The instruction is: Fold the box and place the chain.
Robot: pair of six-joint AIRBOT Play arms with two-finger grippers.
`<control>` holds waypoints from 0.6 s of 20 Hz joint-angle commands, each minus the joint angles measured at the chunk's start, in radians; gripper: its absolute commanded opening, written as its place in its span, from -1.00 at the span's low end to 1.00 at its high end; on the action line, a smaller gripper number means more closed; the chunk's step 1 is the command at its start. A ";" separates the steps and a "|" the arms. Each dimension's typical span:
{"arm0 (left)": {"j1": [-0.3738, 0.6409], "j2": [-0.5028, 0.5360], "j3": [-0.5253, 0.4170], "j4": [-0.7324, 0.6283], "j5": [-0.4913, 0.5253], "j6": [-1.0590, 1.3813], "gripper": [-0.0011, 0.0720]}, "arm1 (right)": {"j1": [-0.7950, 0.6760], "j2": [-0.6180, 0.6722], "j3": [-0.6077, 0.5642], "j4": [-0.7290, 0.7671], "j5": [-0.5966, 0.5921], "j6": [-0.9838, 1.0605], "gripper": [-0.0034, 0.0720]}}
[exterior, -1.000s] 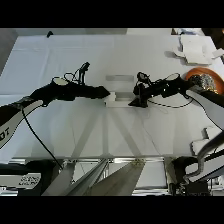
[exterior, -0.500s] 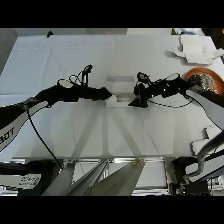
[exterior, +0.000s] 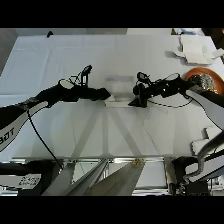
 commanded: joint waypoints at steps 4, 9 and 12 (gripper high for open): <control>-0.006 0.042 0.071 0.196 -0.064 -0.164 0.21 | 0.000 0.000 0.001 -0.002 0.000 0.000 0.47; -0.056 0.039 0.142 0.498 -0.142 -0.373 0.21 | 0.000 0.000 0.001 -0.002 0.000 0.000 0.47; -0.076 0.036 0.146 0.603 -0.146 -0.490 0.21 | 0.000 0.000 0.001 -0.001 0.000 0.000 0.47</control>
